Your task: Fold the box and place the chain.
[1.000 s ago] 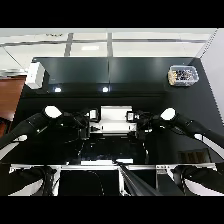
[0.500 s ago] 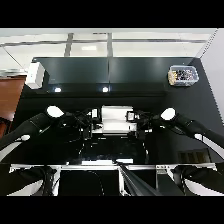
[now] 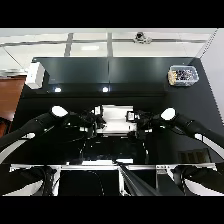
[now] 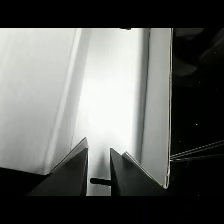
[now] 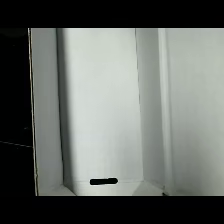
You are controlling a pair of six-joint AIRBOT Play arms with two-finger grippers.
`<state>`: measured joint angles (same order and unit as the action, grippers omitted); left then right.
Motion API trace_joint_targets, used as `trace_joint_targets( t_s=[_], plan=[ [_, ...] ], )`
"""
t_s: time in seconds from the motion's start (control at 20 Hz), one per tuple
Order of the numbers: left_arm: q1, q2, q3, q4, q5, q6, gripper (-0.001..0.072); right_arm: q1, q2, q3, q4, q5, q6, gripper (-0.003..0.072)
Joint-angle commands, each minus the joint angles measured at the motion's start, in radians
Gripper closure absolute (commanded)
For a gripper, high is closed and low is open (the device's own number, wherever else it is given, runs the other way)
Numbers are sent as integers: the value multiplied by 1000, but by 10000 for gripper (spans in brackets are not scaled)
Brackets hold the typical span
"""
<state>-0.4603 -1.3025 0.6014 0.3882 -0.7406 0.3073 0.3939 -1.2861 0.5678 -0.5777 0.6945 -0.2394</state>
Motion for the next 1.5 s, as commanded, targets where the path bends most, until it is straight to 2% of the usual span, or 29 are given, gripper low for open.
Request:
trace_joint_targets(
  t_s=[0.0,0.05,0.1,0.15,0.2,0.25,0.3,0.35,0.4,0.45,0.5,0.55,0.6,0.65,0.75,0.9,1.0,1.1,1.2,1.25,1.35,1.4,1.45],
  plan=[
    [-2,-3,3,-4,5,-2,597,1,0,1,0,0,0,510],
    [-2,-4,3,-4,5,-2,673,1,0,1,0,0,0,510],
    [-2,-4,3,-3,5,-2,685,1,0,1,0,0,0,510],
    [-2,-4,3,-3,5,-2,620,1,0,1,0,0,0,510],
    [-2,-4,3,-3,5,-2,400,1,0,1,0,0,0,510],
    [-2,-4,3,-3,4,-2,359,1,0,1,0,0,0,510],
    [-2,-4,3,-2,3,-2,436,1,0,1,0,0,0,510],
    [-2,-4,3,5,-1,-2,653,1,0,1,0,0,0,510],
    [-3,-4,3,14,-2,-7,656,1,0,1,0,0,0,510],
    [-7,-4,3,20,2,-24,432,1,0,1,0,0,0,510],
    [-8,-4,3,25,5,-40,291,1,0,1,0,0,0,510],
    [-8,-3,3,45,3,-58,445,1,0,1,0,0,0,510],
    [-6,-1,3,80,-2,-83,641,1,0,1,0,0,0,510],
    [1,9,8,130,-18,-150,686,1,0,1,0,0,0,510],
    [39,61,18,248,-47,-396,687,1,0,1,0,0,0,510],
    [139,209,18,517,-65,-698,687,1,0,1,0,0,0,510],
    [243,303,17,635,-102,-895,687,1,0,1,0,0,0,510],
    [383,341,16,699,-161,-1207,687,1,0,1,0,0,0,510],
    [525,310,7,673,-262,-1452,686,1,0,1,0,0,0,510],
    [599,274,-4,603,-338,-1504,686,1,0,1,0,0,0,509],
    [706,182,-33,392,-465,-1445,686,1,0,1,0,0,0,510],
    [732,132,-44,309,-492,-1400,687,1,0,1,0,0,0,510],
    [735,86,-45,285,-495,-1393,687,1,0,1,0,0,0,510]
  ],
)
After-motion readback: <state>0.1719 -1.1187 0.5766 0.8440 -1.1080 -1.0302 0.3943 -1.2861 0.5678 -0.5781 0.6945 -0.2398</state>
